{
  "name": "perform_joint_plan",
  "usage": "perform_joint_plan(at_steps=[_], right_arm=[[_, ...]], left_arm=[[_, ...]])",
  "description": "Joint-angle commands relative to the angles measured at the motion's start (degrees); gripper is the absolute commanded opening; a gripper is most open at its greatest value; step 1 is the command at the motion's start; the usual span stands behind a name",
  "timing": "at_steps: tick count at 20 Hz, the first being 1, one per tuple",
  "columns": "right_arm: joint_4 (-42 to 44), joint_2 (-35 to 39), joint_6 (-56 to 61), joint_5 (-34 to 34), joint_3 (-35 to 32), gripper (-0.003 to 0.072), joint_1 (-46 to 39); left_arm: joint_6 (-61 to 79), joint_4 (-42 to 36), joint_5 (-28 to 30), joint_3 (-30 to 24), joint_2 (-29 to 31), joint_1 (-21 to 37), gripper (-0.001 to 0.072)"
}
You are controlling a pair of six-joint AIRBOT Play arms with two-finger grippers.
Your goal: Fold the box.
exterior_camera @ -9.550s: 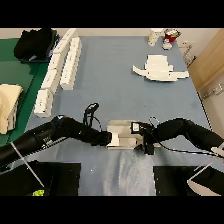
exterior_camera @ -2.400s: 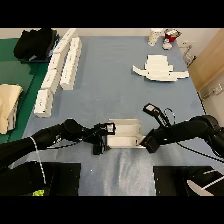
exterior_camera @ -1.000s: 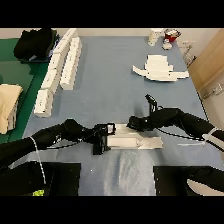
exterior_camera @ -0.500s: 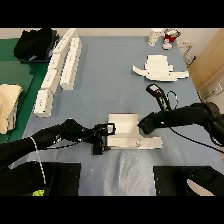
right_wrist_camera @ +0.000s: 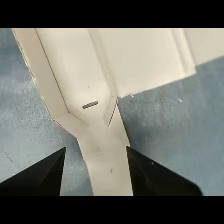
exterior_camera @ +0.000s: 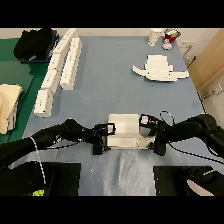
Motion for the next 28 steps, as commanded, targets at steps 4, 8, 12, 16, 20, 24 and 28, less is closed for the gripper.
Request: perform_joint_plan(at_steps=[4,8,12,16,20,24,28], right_arm=[[0.0,-5.4,-11.6,9.4,-1.3,0.0421,5.2],[1.6,-5.6,-11.8,12.0,-1.3,0.0264,8.3],[3.7,-6.4,-12.5,15.3,-1.3,0.0117,10.7],[8.1,-8.1,-13.5,15.4,-1.3,0.0493,10.7],[8.0,-8.1,-13.6,14.9,-1.3,0.0551,10.6],[5.1,-7.5,-9.1,12.7,-1.2,0.0516,10.6],[-13.0,-4.7,15.3,-0.8,2.2,0.0048,10.6]], left_arm=[[0.0,0.0,0.0,0.1,0.0,0.0,0.0402],[0.0,0.0,0.0,0.1,0.0,0.0,0.0402],[0.0,0.0,0.0,0.1,0.0,0.0,0.0402],[0.0,0.0,0.0,0.1,0.0,0.0,0.0402],[0.0,0.0,0.0,0.1,0.0,0.0,0.0402],[0.0,0.0,0.0,0.1,0.0,0.0,0.0402],[0.0,0.0,0.0,0.1,0.0,0.0,0.0402]])
